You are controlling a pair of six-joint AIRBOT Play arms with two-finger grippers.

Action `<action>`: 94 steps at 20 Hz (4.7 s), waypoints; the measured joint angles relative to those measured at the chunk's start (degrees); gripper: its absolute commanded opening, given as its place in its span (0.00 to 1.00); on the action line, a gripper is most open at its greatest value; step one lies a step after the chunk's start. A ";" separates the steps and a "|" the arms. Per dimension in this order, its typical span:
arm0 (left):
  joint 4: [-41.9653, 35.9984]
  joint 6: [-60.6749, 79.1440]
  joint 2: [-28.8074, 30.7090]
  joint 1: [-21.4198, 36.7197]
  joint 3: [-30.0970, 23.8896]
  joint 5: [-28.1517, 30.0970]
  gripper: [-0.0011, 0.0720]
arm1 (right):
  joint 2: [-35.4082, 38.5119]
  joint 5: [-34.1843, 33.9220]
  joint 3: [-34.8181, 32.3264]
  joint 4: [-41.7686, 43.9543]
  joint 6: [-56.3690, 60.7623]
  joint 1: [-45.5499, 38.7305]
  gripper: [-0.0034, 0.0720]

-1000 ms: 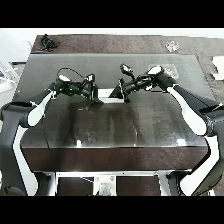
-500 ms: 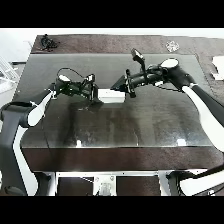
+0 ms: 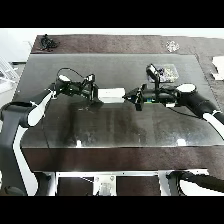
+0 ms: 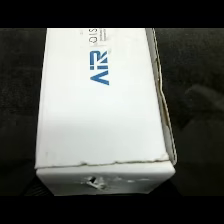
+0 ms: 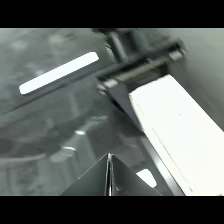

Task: Fold the box and place the chain.

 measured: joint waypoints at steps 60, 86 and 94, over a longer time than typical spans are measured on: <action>-2.91 -9.31 2.10 1.27 1.51 -0.39 0.03 | 10.43 0.09 1.55 -4.59 13.51 -0.35 0.05; -1.22 -22.88 19.21 30.60 -13.09 51.95 0.04 | 10.91 -2.12 -0.31 -1.33 17.00 2.51 0.05; -4.20 -22.91 13.68 30.73 -10.78 52.70 0.04 | 10.91 -3.67 -2.43 0.20 17.05 3.43 0.05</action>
